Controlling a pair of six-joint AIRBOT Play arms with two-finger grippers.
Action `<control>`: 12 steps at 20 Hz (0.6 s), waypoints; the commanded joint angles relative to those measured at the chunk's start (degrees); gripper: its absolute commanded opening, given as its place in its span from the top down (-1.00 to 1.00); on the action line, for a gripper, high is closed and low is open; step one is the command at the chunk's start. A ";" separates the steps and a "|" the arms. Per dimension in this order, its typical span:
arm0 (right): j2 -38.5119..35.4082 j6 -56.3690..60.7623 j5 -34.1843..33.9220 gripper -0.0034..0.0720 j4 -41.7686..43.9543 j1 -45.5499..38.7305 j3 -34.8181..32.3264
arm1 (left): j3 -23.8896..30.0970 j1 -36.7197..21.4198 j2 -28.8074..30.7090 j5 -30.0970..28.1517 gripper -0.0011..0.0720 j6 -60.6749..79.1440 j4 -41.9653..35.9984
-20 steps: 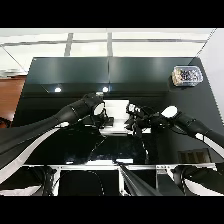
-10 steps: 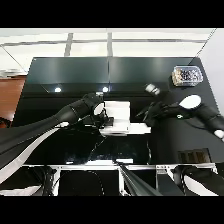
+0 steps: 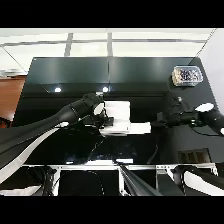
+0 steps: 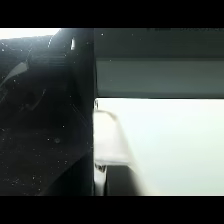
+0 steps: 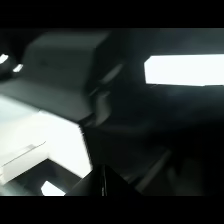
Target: Fold the box and place the chain.
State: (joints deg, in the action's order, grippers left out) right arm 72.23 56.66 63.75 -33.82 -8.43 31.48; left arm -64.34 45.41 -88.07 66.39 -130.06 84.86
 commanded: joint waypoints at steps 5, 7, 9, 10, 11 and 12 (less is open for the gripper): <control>4.28 -9.20 3.15 0.83 13.31 10.69 1.16 | -0.07 -0.04 -0.04 -0.11 0.89 -0.02 -0.07; 4.28 -9.14 5.11 -0.43 12.98 10.71 1.92 | -0.07 -0.04 -0.04 -0.11 0.89 -0.02 -0.07; 4.28 -8.98 6.19 -0.45 13.29 10.97 2.14 | -0.07 -0.04 -0.04 -0.11 0.90 -0.02 -0.07; 4.28 -8.94 6.12 -0.45 13.79 11.45 2.16 | -0.07 -0.04 -0.04 -0.11 0.89 -0.02 -0.07; 4.28 -8.94 6.05 -0.45 14.60 12.09 2.21 | -0.07 -0.04 -0.04 -0.11 0.89 -0.02 -0.07; 4.28 -8.70 5.64 -0.44 15.19 12.90 2.51 | -0.07 -0.04 -0.04 -0.11 0.89 -0.02 -0.07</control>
